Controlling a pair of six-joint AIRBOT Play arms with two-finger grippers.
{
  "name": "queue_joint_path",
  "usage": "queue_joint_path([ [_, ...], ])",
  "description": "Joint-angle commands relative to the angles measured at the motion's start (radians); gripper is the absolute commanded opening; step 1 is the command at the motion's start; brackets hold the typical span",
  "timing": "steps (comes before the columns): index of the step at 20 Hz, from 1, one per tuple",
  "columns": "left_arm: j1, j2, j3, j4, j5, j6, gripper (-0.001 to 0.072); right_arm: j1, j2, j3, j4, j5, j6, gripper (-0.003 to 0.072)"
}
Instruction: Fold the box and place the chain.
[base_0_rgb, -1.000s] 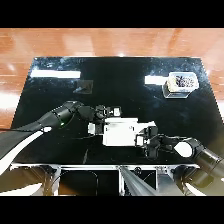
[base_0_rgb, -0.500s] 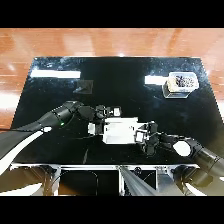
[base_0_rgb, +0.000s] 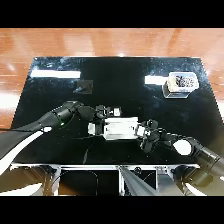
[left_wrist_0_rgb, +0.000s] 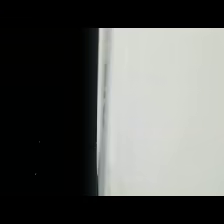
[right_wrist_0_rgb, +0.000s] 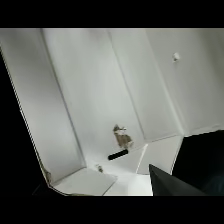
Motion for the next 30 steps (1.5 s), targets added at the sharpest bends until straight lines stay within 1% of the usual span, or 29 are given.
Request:
queue_joint_path([
  [1, 0.000, 0.000, -0.001, 0.000, 0.000, 0.000, 0.0019, 0.000, 0.002, 0.005, 0.008, -0.061, 0.014, 0.0720],
  [3, 0.000, 0.000, -0.001, 0.000, 0.001, 0.000, 0.0019, 0.000, 0.002, 0.005, 0.008, -0.065, 0.014, 0.0720],
  [6, 0.000, 0.000, -0.001, 0.000, 0.002, 0.000, 0.0019, 0.000, 0.002, 0.009, 0.008, -0.110, 0.014, 0.0720],
  [11, 0.000, 0.000, -0.001, 0.000, 0.002, 0.000, 0.0019, 0.000, 0.002, 0.039, 0.008, -0.101, 0.014, 0.0720],
  [14, 0.000, 0.000, -0.001, 0.000, 0.002, 0.000, 0.0019, 0.000, 0.002, 0.042, 0.008, -0.095, 0.014, 0.0720],
  [17, 0.000, 0.000, -0.001, 0.001, 0.002, 0.000, 0.0019, 0.000, 0.002, 0.042, 0.008, -0.060, 0.011, 0.0720],
  [20, 0.000, 0.000, -0.001, 0.000, 0.001, 0.000, 0.0019, 0.000, -0.007, 0.042, 0.008, -0.060, 0.010, 0.0720],
  [22, 0.000, 0.000, -0.001, 0.000, 0.001, 0.000, 0.0019, -0.001, -0.031, 0.049, 0.012, -0.070, -0.023, 0.0720],
  [24, 0.000, 0.000, 0.000, 0.000, 0.001, 0.000, 0.0019, -0.005, -0.080, 0.082, 0.056, -0.087, -0.078, 0.0720],
  [26, 0.000, 0.000, 0.000, 0.001, 0.001, 0.000, 0.0019, -0.010, -0.142, 0.118, 0.116, -0.077, -0.151, 0.0720],
  [27, 0.000, 0.000, 0.000, 0.001, 0.001, 0.000, 0.0019, -0.010, -0.165, 0.133, 0.156, -0.059, -0.194, 0.0720],
  [28, 0.000, 0.000, 0.000, 0.001, 0.002, 0.000, 0.0019, -0.016, -0.181, 0.146, 0.192, -0.012, -0.229, 0.0720],
  [30, 0.000, 0.000, -0.001, 0.002, 0.001, 0.000, 0.0019, -0.068, -0.190, 0.157, 0.301, 0.143, -0.312, 0.0720],
])
